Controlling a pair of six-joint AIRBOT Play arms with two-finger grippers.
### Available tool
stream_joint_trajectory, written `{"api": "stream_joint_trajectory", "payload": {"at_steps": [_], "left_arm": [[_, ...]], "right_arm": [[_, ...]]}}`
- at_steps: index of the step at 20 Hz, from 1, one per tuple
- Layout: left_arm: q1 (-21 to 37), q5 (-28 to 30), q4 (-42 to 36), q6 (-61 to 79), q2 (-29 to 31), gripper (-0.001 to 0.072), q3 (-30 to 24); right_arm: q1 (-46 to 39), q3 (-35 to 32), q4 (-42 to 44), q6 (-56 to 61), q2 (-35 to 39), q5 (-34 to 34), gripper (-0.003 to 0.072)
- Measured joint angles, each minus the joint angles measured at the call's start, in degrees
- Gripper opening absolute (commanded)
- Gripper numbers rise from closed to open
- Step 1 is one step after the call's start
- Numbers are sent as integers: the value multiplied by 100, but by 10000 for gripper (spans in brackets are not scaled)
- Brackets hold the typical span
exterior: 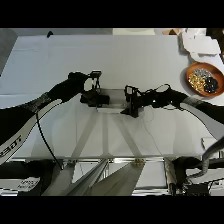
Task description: Fold the box and place the chain.
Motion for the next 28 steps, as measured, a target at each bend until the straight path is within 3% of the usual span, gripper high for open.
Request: {"api": "stream_joint_trajectory", "payload": {"at_steps": [9,10,13,14,22,28], "left_arm": [[0,-2,-37,0,0,5,0],[0,-4,-42,24,0,72,0],[-7,-55,-164,68,0,469,2],[-4,-55,-173,55,4,508,2],[44,-70,-258,238,658,511,2],[380,-933,-442,1095,1541,508,2]], "right_arm": [[-2,2,7,4,0,7,446],[-2,2,4,4,2,4,446],[0,2,-28,-22,0,-15,446],[0,2,-22,-20,-2,-15,446],[0,2,-2,-2,-2,-2,446],[0,2,0,-2,-2,-2,446]]}}
